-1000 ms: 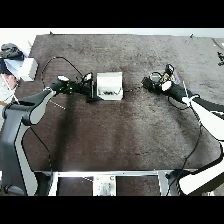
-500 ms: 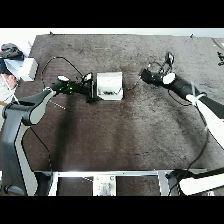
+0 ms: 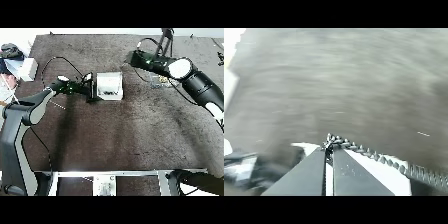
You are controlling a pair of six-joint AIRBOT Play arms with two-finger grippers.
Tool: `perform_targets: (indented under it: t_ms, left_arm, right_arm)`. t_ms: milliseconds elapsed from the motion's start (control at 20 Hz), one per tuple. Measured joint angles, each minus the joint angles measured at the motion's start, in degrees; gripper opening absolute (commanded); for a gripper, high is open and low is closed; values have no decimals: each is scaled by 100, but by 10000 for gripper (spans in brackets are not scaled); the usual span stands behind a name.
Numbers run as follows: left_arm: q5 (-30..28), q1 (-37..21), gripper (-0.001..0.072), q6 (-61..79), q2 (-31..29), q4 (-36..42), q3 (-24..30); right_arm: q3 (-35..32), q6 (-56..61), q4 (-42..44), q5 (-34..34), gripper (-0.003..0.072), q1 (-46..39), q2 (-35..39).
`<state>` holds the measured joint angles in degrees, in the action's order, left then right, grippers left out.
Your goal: Fold the box and place the chain.
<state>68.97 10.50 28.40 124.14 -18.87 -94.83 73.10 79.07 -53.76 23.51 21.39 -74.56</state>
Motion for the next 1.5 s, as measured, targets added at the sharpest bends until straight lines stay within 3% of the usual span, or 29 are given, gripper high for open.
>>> perform_targets:
  t_ms: [200,500,550,600,650,900,1100,1300,1500]
  left_arm:
    - [0,0,353,0,0,0,-2]
    - [0,0,353,0,0,0,-2]
    - [0,0,353,0,0,0,0]
    - [0,0,352,-2,0,0,0]
    - [0,0,352,-2,0,0,0]
    - [0,0,353,-2,0,0,-2]
    - [0,0,353,0,0,0,-2]
    - [0,0,353,-2,0,0,0]
    - [0,0,353,-2,0,0,0]
  right_arm:
    - [52,-72,2,-94,15,516,-120]
    - [-48,-92,-22,-127,15,758,-966]
    - [-57,-92,-92,-81,72,756,-1073]
    - [-61,-92,-177,-22,331,719,-1141]
    - [-66,-90,-267,52,480,647,-1178]
    - [-144,-90,-538,728,466,-175,-1211]
    - [-616,22,-608,909,466,-1032,-1211]
    - [-1187,409,-610,446,466,-1617,-1340]
    - [-1276,695,-304,-286,465,-1797,-1797]
